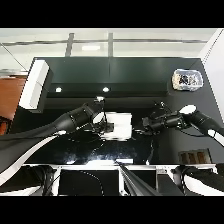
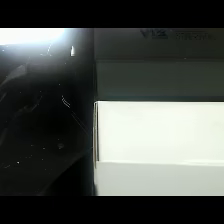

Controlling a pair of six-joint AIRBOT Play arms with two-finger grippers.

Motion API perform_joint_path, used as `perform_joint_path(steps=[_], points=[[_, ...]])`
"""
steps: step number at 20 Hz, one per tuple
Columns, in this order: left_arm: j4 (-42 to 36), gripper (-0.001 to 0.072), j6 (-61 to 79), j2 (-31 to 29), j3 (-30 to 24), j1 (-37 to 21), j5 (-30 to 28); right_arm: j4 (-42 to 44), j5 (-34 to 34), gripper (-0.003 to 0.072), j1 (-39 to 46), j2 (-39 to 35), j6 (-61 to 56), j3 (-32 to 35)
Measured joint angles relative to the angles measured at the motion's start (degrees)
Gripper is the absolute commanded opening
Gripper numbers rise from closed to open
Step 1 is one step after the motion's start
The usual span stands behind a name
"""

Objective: Fold the box and place the chain.

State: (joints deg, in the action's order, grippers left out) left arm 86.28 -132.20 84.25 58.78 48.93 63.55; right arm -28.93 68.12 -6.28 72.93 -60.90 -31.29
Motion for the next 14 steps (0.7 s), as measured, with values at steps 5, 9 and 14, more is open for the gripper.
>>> perform_joint_path(steps=[5, 9, 14], points=[[0.0, 0.0033, 0.0, 0.0, 0.0, 0.0, 0.0, -1.4, -1.6, 0.0543, -5.2, 0.0, -2.4, -3.1], [0.0, 0.0033, -0.1, 0.0, 0.0, 0.0, 0.0, -8.3, -7.1, 0.0542, -12.7, 0.0, -11.7, -5.8], [0.0, 0.0033, -0.1, 0.0, 0.0, 0.0, 0.0, -21.5, -13.8, 0.0435, -22.5, 0.0, -28.9, -10.2]])
